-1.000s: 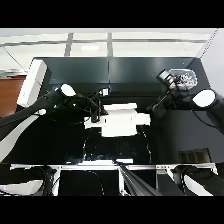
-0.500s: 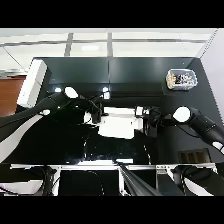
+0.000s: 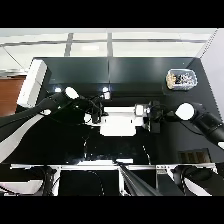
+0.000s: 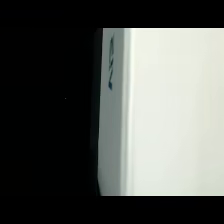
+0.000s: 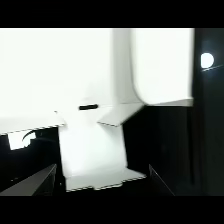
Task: Fold the box and place the chain.
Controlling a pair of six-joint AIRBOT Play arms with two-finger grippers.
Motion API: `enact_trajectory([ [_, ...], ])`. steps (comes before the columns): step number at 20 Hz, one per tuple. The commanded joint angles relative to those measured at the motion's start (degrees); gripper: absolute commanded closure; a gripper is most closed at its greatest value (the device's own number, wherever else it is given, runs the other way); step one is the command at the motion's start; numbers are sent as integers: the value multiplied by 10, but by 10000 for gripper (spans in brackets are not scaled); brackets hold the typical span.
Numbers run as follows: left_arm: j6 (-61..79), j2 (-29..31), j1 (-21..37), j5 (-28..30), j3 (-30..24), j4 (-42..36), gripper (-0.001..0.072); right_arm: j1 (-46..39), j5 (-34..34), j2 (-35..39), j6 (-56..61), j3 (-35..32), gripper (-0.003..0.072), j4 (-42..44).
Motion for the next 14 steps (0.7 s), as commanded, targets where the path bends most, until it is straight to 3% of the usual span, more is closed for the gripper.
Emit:
enact_trajectory([
  [1,-3,0,0,-2,0,-1,678,-9,28,18,7,31,32,43],
  [3,-5,0,0,-2,0,-2,678,-9,52,17,-4,28,32,91],
  [8,-5,-3,0,-2,0,-2,678,18,53,14,-15,-33,32,109],
  [14,-5,-3,0,-2,0,-2,679,47,-16,9,-18,-91,32,75],
])
